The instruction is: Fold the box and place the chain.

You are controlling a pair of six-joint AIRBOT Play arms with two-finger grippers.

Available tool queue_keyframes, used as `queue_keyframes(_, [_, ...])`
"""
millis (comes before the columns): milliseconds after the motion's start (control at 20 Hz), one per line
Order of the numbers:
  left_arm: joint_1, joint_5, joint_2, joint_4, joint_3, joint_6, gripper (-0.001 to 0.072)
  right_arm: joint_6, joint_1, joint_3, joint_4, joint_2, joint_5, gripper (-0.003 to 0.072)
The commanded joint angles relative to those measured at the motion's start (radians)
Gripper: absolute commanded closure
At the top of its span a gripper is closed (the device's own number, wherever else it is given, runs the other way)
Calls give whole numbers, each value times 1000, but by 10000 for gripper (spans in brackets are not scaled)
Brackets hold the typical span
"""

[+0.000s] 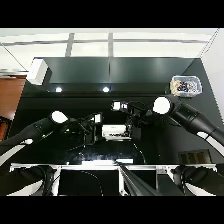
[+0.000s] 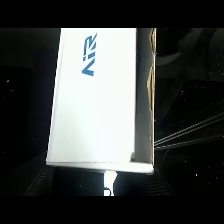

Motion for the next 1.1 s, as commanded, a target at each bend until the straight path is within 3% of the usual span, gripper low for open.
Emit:
queue_keyframes(0, [-1,0,0,0,0,0,246,0,1,-2,-1,1,1,366])
queue_keyframes(350, [-1,0,0,0,0,0,245,0,1,-14,0,0,1,364])
queue_keyframes(400, [-1,0,0,0,0,0,246,0,1,-14,0,1,1,286])
queue_keyframes(1050, [-1,0,0,0,0,0,246,0,1,-15,-1,0,-16,287])
